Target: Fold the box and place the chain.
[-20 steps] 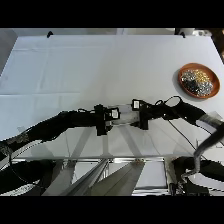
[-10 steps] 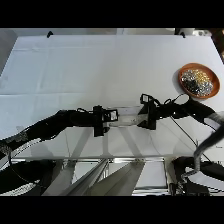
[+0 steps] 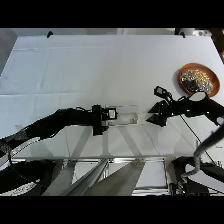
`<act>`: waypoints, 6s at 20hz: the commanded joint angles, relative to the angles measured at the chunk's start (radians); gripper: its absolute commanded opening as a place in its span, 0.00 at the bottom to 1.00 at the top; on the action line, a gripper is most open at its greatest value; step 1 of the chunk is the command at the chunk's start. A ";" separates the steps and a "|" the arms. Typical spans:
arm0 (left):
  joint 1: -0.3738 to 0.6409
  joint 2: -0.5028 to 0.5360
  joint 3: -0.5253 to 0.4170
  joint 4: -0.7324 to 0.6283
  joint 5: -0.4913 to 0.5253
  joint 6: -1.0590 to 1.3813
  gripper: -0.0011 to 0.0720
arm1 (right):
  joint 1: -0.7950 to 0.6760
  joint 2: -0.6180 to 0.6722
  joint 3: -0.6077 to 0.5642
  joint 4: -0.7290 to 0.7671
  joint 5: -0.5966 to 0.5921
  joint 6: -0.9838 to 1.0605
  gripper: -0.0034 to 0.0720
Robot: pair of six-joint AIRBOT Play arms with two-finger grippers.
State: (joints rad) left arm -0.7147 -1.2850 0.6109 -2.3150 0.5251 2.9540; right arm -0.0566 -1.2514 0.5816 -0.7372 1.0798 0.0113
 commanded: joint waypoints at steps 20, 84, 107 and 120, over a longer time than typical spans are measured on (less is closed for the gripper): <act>0.000 -0.031 0.000 -0.006 0.033 0.003 0.21 | 0.378 0.066 0.004 0.436 -0.515 -0.176 0.05; 0.000 -0.031 0.000 -0.004 0.033 0.003 0.21 | 0.432 0.059 0.001 -0.069 -0.270 -0.282 0.24; 0.000 -0.031 0.000 -0.003 0.033 0.003 0.21 | 0.431 0.236 -0.027 -0.327 -0.116 0.548 0.06; 0.000 -0.031 0.000 -0.003 0.033 0.003 0.21 | 0.057 0.393 -0.027 -0.442 0.083 1.173 0.06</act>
State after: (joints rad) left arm -0.7143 -1.3159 0.6109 -2.3188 0.5579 2.9566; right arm 0.1287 -0.8661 0.5545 -1.1706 1.1145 1.1179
